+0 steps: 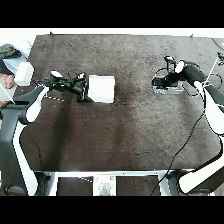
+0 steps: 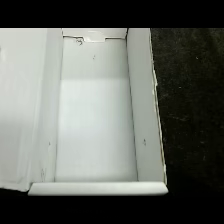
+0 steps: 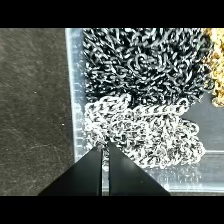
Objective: Fold the box and place the chain.
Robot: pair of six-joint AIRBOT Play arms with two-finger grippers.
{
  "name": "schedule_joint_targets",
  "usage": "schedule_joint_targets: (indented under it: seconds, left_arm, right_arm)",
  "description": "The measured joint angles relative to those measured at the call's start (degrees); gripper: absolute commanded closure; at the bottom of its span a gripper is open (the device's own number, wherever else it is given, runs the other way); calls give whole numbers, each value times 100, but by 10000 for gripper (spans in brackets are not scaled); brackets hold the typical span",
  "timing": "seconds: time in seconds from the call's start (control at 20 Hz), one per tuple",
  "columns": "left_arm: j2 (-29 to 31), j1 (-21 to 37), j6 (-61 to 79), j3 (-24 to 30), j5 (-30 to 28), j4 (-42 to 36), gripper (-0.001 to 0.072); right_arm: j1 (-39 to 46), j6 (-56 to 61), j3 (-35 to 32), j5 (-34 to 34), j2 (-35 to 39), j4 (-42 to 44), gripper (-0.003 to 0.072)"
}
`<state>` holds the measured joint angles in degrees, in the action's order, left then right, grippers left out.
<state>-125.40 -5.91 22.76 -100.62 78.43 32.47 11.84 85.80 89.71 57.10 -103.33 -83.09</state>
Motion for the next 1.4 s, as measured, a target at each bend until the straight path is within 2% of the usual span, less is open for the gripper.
schedule_joint_targets:
  seconds: [0.25,0.5,0.75,0.9,1.1,1.4]
  left_arm:
    - [0,2,0,0,0,2,294]
    - [-2,0,0,0,0,0,294]
    - [0,2,0,0,0,0,294]
    - [-2,0,0,0,0,0,294]
    - [0,0,0,0,0,0,294]
    - [-2,2,0,0,2,2,294]
  right_arm:
    - [-17,-42,-2,-26,533,-2,697]
    - [-275,-155,-2,-142,1799,0,697]
    - [-1049,-280,0,-938,3206,7,698]
    - [-1665,-337,0,-1488,3672,-2,698]
    - [-2468,-367,0,-2055,3766,-4,698]
    - [-3305,-372,-2,-2597,3156,52,698]
